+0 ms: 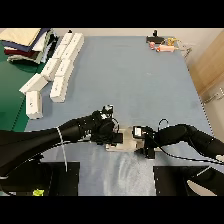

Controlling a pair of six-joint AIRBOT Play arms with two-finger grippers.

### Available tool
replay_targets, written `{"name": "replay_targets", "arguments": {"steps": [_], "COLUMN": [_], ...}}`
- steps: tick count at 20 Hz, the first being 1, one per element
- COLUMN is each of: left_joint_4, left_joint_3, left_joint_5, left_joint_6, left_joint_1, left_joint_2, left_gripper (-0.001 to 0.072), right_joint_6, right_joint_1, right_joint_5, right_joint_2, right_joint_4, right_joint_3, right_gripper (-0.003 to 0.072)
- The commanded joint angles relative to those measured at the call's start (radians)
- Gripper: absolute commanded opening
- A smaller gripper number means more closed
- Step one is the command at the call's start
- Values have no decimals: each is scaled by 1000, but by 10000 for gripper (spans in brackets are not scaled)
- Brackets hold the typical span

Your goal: Fold the box.

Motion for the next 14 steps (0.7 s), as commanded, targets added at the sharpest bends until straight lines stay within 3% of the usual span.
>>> {"name": "replay_targets", "arguments": {"steps": [1,3,4,5,11,12,13,14], "left_joint_4": [25,35,42,43,37,32,31,31], "left_joint_3": [26,28,28,28,28,28,30,33], "left_joint_5": [-46,-47,-48,-44,-35,-36,-37,-38], "left_joint_6": [-19,-51,-70,-69,-106,-105,-108,-116], "left_joint_1": [-17,-27,-31,-36,-47,-47,-47,-47], "left_joint_2": [-37,-39,-39,-39,-39,-38,-38,-38], "left_gripper": [236,231,145,12,17,114,473,625], "right_joint_6": [0,0,0,0,0,0,0,0], "right_joint_1": [1,1,1,0,0,1,1,1], "right_joint_5": [0,0,0,0,0,0,0,0], "right_joint_2": [0,0,0,0,0,0,0,0], "right_joint_4": [0,0,0,0,0,0,0,0], "right_joint_3": [0,1,1,1,0,0,0,1], "right_gripper": [513,513,513,513,513,513,513,513]}}
